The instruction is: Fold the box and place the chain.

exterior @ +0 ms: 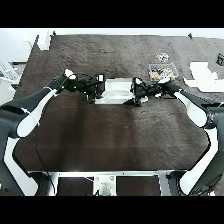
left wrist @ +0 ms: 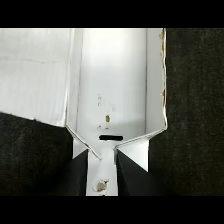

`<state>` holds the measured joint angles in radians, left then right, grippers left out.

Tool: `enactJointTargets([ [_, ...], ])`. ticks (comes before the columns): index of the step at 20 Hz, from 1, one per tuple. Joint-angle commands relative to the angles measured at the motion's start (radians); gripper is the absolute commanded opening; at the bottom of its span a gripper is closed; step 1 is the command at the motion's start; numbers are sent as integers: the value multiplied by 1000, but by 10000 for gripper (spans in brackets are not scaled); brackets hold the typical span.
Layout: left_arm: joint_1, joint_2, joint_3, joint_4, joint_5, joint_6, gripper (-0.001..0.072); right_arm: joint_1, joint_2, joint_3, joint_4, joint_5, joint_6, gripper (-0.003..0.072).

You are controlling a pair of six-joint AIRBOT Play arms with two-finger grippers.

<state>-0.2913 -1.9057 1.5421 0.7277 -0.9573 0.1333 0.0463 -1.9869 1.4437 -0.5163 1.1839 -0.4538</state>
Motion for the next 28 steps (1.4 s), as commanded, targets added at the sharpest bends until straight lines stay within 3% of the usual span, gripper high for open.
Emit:
enactJointTargets([
  [1,-2,0,0,-6,-13,4,218,0,0,1,0,0,0,590],
  [28,-23,-46,-5,-219,6,85,220,0,0,1,0,0,0,590],
])
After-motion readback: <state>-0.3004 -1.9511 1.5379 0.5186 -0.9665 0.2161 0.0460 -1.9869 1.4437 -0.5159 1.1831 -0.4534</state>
